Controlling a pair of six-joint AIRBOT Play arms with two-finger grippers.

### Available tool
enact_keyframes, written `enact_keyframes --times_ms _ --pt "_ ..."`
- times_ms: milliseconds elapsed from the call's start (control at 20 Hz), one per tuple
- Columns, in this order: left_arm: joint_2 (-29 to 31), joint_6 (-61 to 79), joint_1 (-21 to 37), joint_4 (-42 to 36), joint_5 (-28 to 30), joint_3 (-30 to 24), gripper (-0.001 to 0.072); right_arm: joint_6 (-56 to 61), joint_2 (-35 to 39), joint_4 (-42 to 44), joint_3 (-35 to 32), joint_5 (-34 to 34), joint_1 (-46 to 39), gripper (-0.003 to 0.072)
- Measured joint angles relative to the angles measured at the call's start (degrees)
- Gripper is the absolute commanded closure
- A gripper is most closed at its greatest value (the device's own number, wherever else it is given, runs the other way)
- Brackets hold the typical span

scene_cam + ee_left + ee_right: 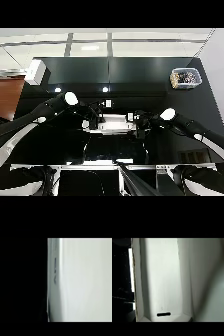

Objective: Fold the box and place the chain.

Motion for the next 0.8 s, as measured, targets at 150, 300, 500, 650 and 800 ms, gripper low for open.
enact_keyframes --times_ms 150,300,500,650,800 --pt "2.8 -3.9 0.6 0.7 0.0 0.0 0.0014 0.1 0.0 -0.1 0.0 -0.1 0.0 0.0216" --pt "7.5 -11.5 1.8 5.7 -1.5 0.0 0.0014 0.2 0.0 0.0 0.0 -0.1 0.0 0.0216" --pt "13.7 -25.1 3.9 14.3 -8.9 0.0 0.0352 0.1 0.0 0.0 0.0 -0.1 0.0 0.0216" --pt "15.5 -34.8 4.6 13.4 -17.8 -0.4 0.068 0.1 0.0 -0.1 0.0 -0.1 0.0 0.0216" --pt "15.6 -37.3 4.0 3.7 -21.3 -2.6 0.068 0.1 0.0 0.0 0.0 -0.1 0.0 0.0217"
